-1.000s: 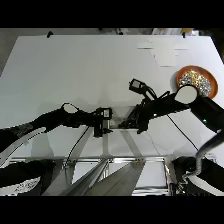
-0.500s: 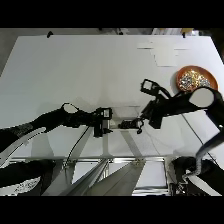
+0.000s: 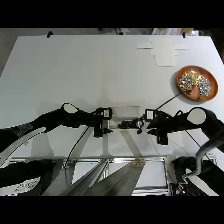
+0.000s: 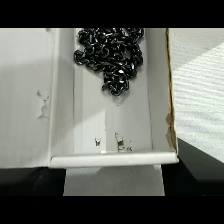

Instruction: Fold the box and place the chain.

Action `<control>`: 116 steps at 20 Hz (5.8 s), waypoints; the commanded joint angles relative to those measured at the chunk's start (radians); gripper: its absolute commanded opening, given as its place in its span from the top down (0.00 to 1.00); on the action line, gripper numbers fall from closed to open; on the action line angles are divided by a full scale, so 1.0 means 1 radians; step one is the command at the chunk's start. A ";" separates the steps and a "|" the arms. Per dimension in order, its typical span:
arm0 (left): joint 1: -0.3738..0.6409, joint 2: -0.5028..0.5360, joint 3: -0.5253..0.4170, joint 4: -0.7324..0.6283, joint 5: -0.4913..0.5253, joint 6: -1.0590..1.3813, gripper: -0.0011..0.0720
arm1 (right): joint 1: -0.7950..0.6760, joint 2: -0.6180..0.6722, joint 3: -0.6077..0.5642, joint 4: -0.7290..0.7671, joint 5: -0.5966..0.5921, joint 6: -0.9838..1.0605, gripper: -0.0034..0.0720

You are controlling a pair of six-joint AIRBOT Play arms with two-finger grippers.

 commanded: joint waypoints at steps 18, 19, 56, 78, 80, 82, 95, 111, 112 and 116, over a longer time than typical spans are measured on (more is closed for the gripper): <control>0.000 0.000 0.000 0.000 0.000 0.000 0.75 | 0.080 -0.060 -0.060 0.162 -0.172 -0.163 0.83; 0.000 0.000 0.000 0.000 0.000 0.000 0.75 | 0.080 -0.059 -0.060 0.161 -0.161 -0.163 0.91; 0.000 0.000 0.000 0.000 0.000 0.000 0.75 | 0.275 -0.308 0.553 0.100 0.195 0.391 0.92; 0.000 0.000 0.000 0.000 0.000 0.000 0.75 | -0.063 -0.128 0.369 -0.085 0.143 0.163 0.93; 0.000 0.000 0.000 0.000 0.000 0.000 0.75 | -0.063 -0.129 0.266 -0.078 0.047 0.073 0.85; 0.000 0.000 0.000 0.000 0.000 0.000 0.75 | -0.063 -0.129 0.171 -0.019 -0.057 -0.007 0.53; 0.000 0.000 0.000 0.000 0.000 0.000 0.75 | -0.062 -0.239 0.068 0.227 -0.161 -0.333 0.72; 0.000 0.000 0.000 0.000 0.000 0.000 0.75 | -0.063 -0.278 0.068 0.245 -0.143 -0.345 0.93; 0.000 0.000 0.000 0.000 0.000 0.000 0.75 | -0.063 -0.267 0.068 0.214 -0.135 -0.330 0.93; 0.000 0.000 0.000 0.000 0.000 0.000 0.75 | -0.063 -0.150 0.093 0.006 -0.121 -0.079 0.93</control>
